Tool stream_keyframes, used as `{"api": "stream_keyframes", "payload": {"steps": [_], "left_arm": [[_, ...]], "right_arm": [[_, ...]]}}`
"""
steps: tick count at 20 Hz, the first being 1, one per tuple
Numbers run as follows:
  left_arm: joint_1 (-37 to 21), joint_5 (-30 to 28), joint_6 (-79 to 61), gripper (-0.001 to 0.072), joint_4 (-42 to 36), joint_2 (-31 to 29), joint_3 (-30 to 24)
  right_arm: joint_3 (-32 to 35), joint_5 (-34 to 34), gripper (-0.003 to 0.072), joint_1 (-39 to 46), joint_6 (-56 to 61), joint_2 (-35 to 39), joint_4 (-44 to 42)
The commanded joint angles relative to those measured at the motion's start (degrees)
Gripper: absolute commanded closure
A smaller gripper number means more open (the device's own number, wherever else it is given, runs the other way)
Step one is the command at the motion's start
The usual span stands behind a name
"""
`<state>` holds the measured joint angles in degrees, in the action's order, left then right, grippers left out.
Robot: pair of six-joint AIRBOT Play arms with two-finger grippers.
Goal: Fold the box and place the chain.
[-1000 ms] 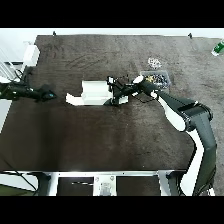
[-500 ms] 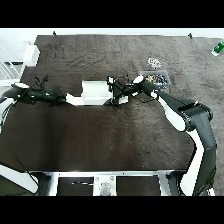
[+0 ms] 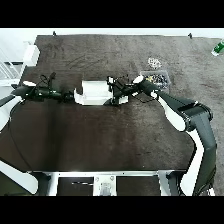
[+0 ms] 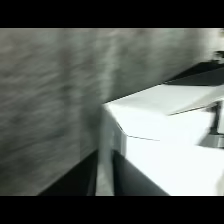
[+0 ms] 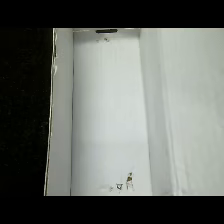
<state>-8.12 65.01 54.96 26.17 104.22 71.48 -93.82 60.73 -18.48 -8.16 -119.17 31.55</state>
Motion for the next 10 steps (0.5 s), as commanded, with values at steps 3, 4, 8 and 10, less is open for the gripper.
{"api": "stream_keyframes", "payload": {"steps": [3,4,8,10], "left_arm": [[0.2,5.0,-1.6,0.0276,-3.8,-0.4,2.2],[0.2,5.5,-1.6,0.0185,-4.4,-0.4,2.2],[0.3,6.9,-1.4,0.0185,-4.8,-0.3,2.2],[0.8,6.3,-1.4,0.022,-4.8,-0.3,2.0]], "right_arm": [[0.0,0.0,0.0141,0.0,0.0,0.0,0.0],[0.0,0.0,0.0141,0.0,0.0,0.0,0.0],[0.0,0.0,0.0141,0.0,0.0,0.0,0.0],[0.0,0.0,0.0142,0.0,0.0,0.0,0.0]]}}
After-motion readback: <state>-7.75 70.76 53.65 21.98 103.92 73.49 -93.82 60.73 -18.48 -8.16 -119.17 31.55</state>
